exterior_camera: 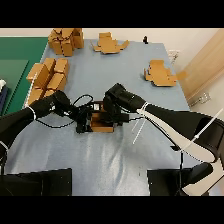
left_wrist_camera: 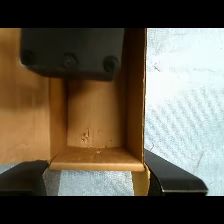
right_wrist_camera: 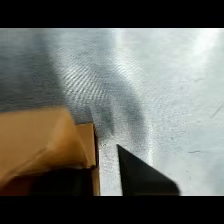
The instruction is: Fold the box.
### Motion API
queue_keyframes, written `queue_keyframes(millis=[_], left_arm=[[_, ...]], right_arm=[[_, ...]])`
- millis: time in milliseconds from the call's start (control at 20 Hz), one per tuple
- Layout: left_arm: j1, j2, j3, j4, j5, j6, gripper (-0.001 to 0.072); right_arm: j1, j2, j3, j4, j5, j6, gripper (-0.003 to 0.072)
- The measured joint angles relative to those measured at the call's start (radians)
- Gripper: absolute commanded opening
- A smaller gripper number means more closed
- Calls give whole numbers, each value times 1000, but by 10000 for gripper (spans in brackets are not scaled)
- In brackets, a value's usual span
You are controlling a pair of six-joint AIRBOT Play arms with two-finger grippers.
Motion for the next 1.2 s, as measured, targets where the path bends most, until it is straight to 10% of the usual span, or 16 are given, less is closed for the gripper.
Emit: queue_keyframes(millis=[850, 950, 1200], left_arm=[[2, 0, 0, 4, -2, 3, 20], [2, 0, 0, 4, -2, 1, 21], [2, 0, 0, 3, -2, -3, 20]], right_arm=[[-55, 167, -16, 27, -64, -195, 382], [-80, 231, -70, 9, -94, -234, 1], [-259, 416, -341, 191, 192, -404, 5]])
